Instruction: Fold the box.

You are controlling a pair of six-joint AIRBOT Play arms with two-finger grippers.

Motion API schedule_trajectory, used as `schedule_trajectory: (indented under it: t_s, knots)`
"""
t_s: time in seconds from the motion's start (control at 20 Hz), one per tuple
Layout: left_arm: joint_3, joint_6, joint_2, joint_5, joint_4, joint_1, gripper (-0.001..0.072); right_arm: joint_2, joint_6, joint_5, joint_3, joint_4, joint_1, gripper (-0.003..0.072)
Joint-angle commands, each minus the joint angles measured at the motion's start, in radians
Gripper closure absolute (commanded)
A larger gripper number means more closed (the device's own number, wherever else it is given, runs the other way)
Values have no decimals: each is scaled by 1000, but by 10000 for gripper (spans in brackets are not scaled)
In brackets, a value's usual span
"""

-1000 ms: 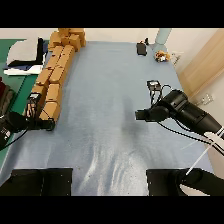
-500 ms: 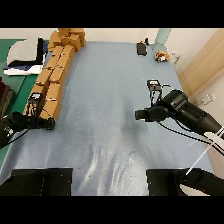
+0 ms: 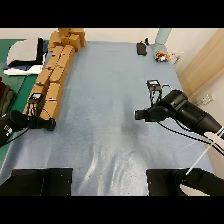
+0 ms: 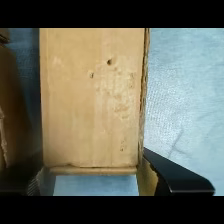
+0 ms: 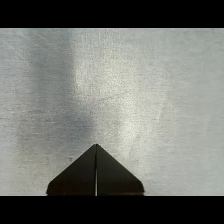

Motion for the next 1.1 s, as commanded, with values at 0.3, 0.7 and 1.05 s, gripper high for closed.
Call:
schedule_trajectory:
  t_s: [0.3,0.7,1.05]
  knots:
    - [358,-141,40,-653,103,0,9,-1,-2,0,1,3,0,681]
    - [639,-268,20,-719,-162,-179,697,-2,-2,56,2,5,0,679]
    - [729,-421,-279,-602,-142,-611,698,-28,-2,123,25,16,0,680]
